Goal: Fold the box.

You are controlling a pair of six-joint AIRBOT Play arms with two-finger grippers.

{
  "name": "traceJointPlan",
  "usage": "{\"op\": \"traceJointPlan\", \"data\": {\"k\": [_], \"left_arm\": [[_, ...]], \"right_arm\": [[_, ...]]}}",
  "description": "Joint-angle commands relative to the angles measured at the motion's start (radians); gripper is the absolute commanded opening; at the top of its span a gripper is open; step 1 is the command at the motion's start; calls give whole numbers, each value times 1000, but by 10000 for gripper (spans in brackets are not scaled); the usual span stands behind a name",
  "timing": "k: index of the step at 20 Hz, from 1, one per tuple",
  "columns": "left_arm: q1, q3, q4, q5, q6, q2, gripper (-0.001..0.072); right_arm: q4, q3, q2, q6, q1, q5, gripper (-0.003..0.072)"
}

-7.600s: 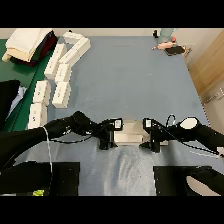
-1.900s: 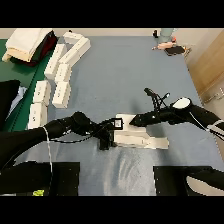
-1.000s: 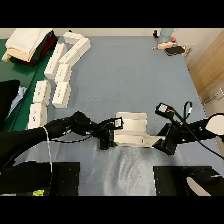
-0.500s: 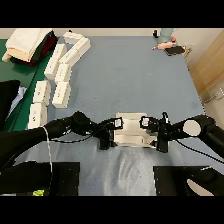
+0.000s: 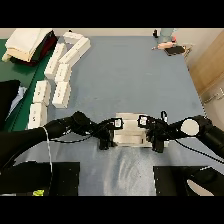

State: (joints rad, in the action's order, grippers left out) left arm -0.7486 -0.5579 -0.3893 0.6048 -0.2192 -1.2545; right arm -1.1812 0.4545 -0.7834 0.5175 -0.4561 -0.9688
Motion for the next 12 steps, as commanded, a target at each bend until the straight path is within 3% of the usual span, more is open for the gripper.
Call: {"op": "traceJointPlan", "data": {"k": [1,9,10,11,12], "left_arm": [[1,0,0,-1,0,0,528],[1,0,0,-1,0,0,529],[1,0,0,-1,0,0,529],[1,0,0,-1,0,0,529],[1,0,0,-1,0,0,528]], "right_arm": [[38,-1,-2,-15,-1,1,153],[58,-1,-47,-30,-61,66,174],[61,-1,-50,-31,-64,74,323],[63,-1,-53,-34,-63,78,426],[63,-1,-53,-41,-63,81,429]]}}
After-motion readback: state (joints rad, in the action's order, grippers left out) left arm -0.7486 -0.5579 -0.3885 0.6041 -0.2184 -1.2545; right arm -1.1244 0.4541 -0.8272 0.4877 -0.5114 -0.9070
